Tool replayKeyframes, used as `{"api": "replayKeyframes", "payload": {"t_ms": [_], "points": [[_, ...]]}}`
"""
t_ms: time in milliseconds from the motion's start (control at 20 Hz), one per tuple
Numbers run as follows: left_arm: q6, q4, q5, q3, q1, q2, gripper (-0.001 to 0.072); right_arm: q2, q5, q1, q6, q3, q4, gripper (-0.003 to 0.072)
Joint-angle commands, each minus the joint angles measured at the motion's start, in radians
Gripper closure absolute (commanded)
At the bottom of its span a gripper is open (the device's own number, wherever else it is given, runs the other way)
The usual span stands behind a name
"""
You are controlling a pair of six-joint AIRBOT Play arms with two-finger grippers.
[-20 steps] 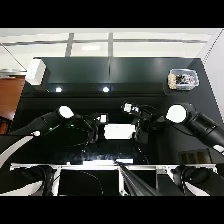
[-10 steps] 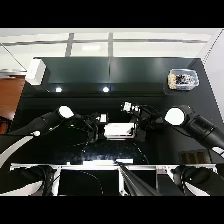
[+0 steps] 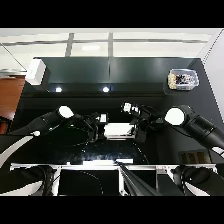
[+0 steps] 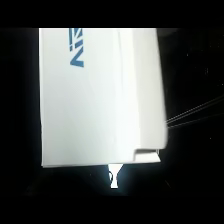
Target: Fold the box and place the chain.
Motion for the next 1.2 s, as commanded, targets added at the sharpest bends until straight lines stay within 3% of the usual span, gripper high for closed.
{"api": "replayKeyframes", "payload": {"t_ms": [0, 650, 750, 1150], "points": [[0.001, 0.0, 0.0, 0.001, 0.0, 0.0, 0.0229, 0.0, 0.004, 0.001, 0.0, 0.0, 0.0, 0.0312], [0.001, 0.0, 0.0, 0.001, 0.0, 0.0, 0.0229, -0.015, -0.044, 0.028, 0.01, -0.017, -0.001, 0.0315], [0.001, 0.0, 0.0, 0.001, 0.0, 0.0, 0.0229, -0.015, -0.06, 0.028, 0.01, -0.017, -0.001, 0.0408], [0.001, 0.0, 0.0, 0.001, 0.0, 0.0, 0.0229, -0.015, -0.042, 0.028, 0.01, -0.017, 0.0, 0.0404]]}}
